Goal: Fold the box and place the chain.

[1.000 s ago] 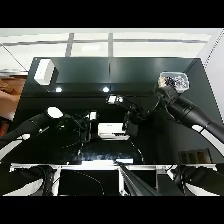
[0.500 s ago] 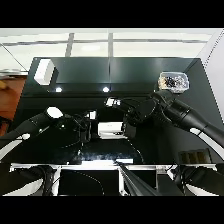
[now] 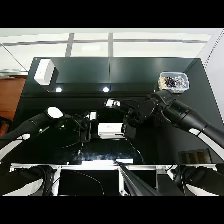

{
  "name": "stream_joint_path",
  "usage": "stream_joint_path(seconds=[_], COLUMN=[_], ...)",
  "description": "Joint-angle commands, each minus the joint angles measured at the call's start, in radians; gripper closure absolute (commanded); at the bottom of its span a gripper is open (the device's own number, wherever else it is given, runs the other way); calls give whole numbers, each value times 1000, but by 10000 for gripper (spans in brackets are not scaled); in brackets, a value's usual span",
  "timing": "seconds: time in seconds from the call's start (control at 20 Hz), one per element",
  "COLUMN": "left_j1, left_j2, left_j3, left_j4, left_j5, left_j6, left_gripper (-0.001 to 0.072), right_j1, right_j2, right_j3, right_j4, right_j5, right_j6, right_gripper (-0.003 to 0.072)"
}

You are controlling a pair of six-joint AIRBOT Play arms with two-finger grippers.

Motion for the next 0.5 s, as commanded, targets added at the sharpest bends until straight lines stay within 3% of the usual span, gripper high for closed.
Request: stream_joint_path(seconds=[0.0, 0.45], left_j1=[0, 0], left_j2=[0, 0], left_j3=[0, 0], left_j4=[-1, -1], left_j5=[-1, -1], left_j6=[-2, -1], left_gripper=[209, 209], right_j1=[1, 1], right_j2=[-1, -2], right_j3=[-1, -25], right_j4=[-3, -2], right_j5=[-5, -20], right_j6=[10, 21], right_gripper=[449, 411])
